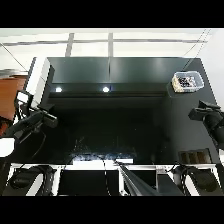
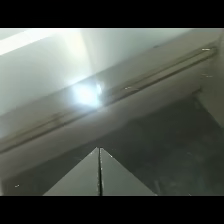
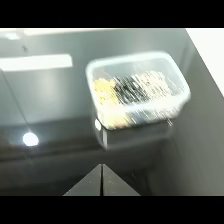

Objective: Fold the box and place the chain.

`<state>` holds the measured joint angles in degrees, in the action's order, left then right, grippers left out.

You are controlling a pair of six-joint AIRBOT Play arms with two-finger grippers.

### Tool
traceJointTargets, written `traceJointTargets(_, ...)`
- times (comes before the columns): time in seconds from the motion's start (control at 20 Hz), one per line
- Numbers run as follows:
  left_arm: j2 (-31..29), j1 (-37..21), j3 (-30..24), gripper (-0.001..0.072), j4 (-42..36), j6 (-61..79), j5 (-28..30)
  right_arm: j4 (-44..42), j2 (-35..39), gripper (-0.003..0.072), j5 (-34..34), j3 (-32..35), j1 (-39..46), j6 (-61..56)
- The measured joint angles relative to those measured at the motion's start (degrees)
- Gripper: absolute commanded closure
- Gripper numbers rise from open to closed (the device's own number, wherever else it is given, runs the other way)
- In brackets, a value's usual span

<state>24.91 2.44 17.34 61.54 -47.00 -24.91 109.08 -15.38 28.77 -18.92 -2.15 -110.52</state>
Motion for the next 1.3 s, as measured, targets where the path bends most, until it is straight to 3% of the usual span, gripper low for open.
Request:
traceJointTargets(0.25,2.7,0.1,2.8,0.0684,6.4,-13.2,4.2,-0.8,-6.2,0.0667,-8.7,-0.4,-2.1,1.1)
traceJointTargets(1.3,1.8,0.1,0.9,0.0680,8.5,-19.4,8.3,-0.2,-8.2,0.0668,-9.3,0.0,-2.7,4.9)
